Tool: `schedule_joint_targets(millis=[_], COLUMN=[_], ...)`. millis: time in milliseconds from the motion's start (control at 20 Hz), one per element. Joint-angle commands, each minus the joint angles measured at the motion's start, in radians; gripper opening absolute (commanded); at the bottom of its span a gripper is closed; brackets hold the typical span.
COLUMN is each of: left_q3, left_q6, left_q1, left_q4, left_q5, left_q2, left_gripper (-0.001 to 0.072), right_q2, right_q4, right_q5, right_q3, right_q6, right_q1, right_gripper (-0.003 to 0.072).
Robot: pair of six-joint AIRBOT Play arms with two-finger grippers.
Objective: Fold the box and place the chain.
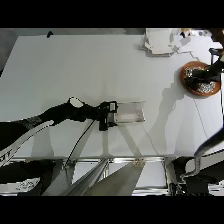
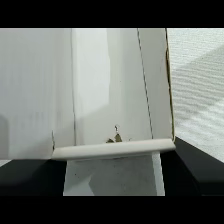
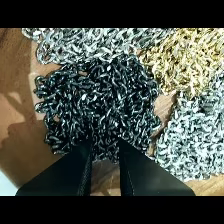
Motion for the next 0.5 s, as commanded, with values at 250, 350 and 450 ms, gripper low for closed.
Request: schedule_joint_targets(millis=[250,350,450], left_q3=[0.0,0.0,0.0], left_q6=[0.0,0.0,0.0], left_q1=[0.0,0.0,0.0], left_q4=[0.0,0.0,0.0], left_q5=[0.0,0.0,0.0], left_q2=[0.0,0.0,0.0], left_gripper=[0.0254,0.0254,0.0254], right_q2=[-0.003,-0.013,-0.024], right_q4=[0.0,0.0,0.0], right_q5=[-0.036,-0.036,-0.033], right_q3=[0.001,0.001,0.001], right_q6=[0.004,0.012,0.031], right_q1=[0.0,0.0,0.0], right_gripper=[0.0156,0.0148,0.0056])
